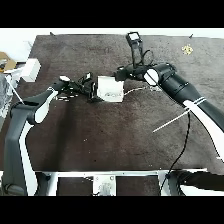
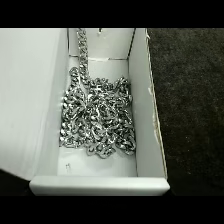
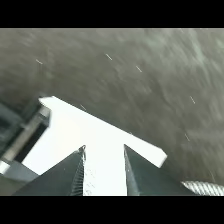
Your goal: Fold the box and place the chain.
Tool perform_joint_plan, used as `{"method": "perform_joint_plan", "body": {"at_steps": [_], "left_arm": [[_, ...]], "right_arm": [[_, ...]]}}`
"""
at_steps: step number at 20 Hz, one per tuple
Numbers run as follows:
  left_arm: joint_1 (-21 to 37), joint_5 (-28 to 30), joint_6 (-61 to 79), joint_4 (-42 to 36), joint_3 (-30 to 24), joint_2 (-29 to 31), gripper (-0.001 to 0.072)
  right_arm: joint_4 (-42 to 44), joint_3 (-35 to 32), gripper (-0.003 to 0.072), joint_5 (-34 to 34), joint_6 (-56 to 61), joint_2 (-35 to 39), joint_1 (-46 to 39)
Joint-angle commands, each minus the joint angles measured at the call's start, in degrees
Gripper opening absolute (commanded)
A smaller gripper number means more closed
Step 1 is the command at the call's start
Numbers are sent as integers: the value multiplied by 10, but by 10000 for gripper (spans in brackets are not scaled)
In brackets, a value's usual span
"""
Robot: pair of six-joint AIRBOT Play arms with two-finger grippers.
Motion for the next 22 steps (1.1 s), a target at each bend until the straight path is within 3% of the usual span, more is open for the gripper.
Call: {"method": "perform_joint_plan", "body": {"at_steps": [1, 3, 6, 7, 8, 10, 14, 19, 22], "left_arm": [[0, 0, 0, 0, 0, 0, 401], [0, 0, 0, 0, 0, 0, 401], [0, 0, 0, 0, 0, 0, 401], [0, 0, 0, 0, 0, 0, 401], [0, 0, 0, 0, 0, 0, 401], [0, 0, 0, 0, 0, 0, 401], [0, 0, 0, 0, 0, 0, 401], [0, 0, 0, 0, 0, 0, 401], [0, 0, 0, 0, 0, 0, 401]], "right_arm": [[-1, -36, 285, 82, 21, 3, -53], [1, -88, 286, 63, 54, 4, -98], [30, -182, 288, -65, 110, 1, -176], [57, -201, 414, -104, 111, -4, -198], [80, -215, 474, -141, 111, -12, -216], [116, -220, 384, -192, 112, -34, -232], [182, -201, 384, -259, 111, -92, -228], [207, -141, 383, -271, 116, -153, -201], [235, -136, 178, -279, 123, -173, -201]]}}
